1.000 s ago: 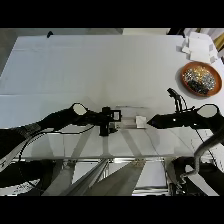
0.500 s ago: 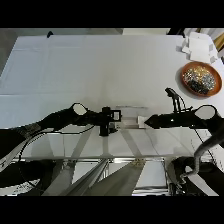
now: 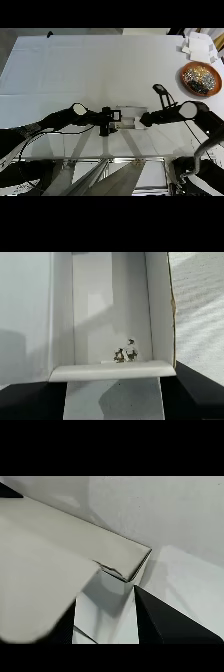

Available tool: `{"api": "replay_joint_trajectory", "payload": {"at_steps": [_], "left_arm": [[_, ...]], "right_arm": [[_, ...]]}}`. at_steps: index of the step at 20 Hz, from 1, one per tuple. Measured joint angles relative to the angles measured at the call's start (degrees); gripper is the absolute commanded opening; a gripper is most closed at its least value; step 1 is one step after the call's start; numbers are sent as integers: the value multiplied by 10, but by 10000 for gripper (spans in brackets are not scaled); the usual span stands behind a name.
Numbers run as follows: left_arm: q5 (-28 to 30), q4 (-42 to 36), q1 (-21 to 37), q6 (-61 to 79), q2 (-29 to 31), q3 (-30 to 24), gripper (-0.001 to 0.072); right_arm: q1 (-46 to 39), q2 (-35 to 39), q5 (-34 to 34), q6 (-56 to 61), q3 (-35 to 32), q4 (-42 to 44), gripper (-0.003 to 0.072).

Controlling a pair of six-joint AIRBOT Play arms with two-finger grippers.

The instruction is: Fold the box and place the chain.

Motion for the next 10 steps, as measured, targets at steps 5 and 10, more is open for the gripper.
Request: {"api": "replay_joint_trajectory", "payload": {"at_steps": [5, 10], "left_arm": [[0, 0, 0, 0, 0, 0, 274], [0, 0, 0, 0, 0, 0, 274]], "right_arm": [[78, -61, 0, 115, 33, -87, 416], [108, -111, 9, 178, 63, -120, 413]]}}
